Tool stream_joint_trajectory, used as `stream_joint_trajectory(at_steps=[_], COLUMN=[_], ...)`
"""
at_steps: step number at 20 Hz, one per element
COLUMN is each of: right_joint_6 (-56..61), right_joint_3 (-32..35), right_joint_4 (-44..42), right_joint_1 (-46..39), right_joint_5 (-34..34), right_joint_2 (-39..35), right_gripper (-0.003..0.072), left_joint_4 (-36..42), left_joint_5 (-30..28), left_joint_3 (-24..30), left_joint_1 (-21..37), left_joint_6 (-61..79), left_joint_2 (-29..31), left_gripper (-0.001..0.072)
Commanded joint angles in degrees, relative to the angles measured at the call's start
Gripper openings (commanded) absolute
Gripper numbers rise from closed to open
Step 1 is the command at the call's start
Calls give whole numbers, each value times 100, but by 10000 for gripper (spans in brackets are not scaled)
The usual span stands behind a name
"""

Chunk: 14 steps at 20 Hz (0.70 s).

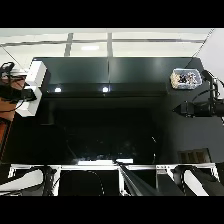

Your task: Fold the box and place the chain.

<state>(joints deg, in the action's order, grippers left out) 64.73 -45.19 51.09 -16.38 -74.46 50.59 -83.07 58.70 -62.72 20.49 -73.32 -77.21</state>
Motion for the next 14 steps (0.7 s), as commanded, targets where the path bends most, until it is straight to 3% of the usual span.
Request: stream_joint_trajectory(at_steps=[1,10,11,12,13,14], right_joint_6=[146,540,540,540,538,531], right_joint_3=[2,2,2,2,2,2], right_joint_4=[-2,-2,-4,-2,-4,-4], right_joint_1=[-2,9,9,9,13,44], right_joint_5=[168,267,275,273,273,278], right_joint_2=[-7,-4,-4,-4,-4,-4], right_gripper=[11,11,11,11,11,11], left_joint_4=[448,1137,1132,1126,1080,990], left_joint_5=[-219,-289,-321,-369,-472,-402], left_joint_3=[-337,-2033,-2135,-2188,-2214,-2343], left_joint_1=[538,479,428,391,345,321], left_joint_6=[1078,1596,1593,1585,1436,1292], left_joint_2=[-505,-2291,-2417,-2470,-2457,-2424], left_gripper=[350,351,406,619,717,717])
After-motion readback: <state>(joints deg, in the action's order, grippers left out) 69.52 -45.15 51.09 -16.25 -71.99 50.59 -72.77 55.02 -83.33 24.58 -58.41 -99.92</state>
